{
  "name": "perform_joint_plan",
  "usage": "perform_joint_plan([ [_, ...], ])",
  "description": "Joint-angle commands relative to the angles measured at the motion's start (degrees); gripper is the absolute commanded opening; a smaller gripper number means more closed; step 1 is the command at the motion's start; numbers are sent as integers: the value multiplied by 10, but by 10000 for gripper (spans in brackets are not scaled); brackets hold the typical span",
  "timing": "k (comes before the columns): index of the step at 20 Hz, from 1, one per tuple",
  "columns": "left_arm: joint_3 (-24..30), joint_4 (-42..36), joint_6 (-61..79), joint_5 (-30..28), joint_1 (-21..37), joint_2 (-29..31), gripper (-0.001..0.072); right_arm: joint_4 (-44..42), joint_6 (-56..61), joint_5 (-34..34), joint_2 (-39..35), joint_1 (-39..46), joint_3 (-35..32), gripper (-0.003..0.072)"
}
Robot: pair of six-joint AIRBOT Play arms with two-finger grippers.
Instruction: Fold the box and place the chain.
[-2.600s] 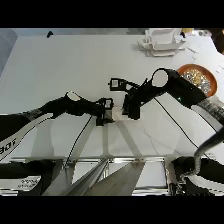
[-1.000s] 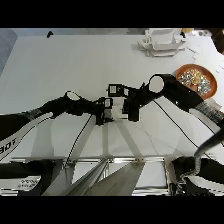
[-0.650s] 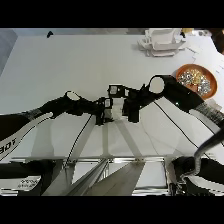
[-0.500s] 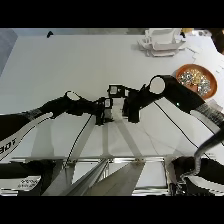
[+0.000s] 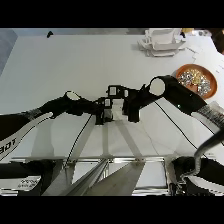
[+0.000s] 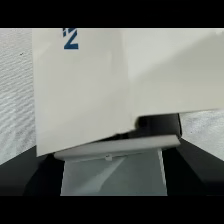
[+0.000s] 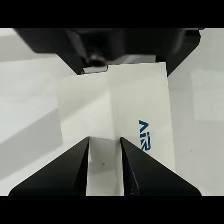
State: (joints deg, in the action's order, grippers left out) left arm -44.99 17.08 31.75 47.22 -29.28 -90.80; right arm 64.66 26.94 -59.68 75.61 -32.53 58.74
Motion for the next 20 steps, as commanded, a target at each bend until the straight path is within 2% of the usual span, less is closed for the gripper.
perform_joint_plan([
  [1,0,1,2,2,0,0,12,40,3,23,0,-15,-1,298],
  [6,0,1,2,2,0,0,12,60,22,43,-3,-17,-11,291],
  [11,0,1,2,2,0,0,12,60,22,56,-40,-17,-11,286],
  [12,0,1,2,2,0,0,12,60,22,49,-48,-17,-11,252],
  [14,0,1,2,2,0,0,12,60,22,35,-56,-17,-11,240],
  [15,0,2,2,2,0,0,12,61,22,34,-56,-17,-11,265],
  [16,0,1,2,2,0,0,12,61,19,37,-56,-17,-12,340],
  [19,0,1,2,2,0,0,12,61,10,46,-52,-17,-12,408],
  [20,0,1,2,2,0,0,12,61,10,46,-50,-17,-12,409],
])
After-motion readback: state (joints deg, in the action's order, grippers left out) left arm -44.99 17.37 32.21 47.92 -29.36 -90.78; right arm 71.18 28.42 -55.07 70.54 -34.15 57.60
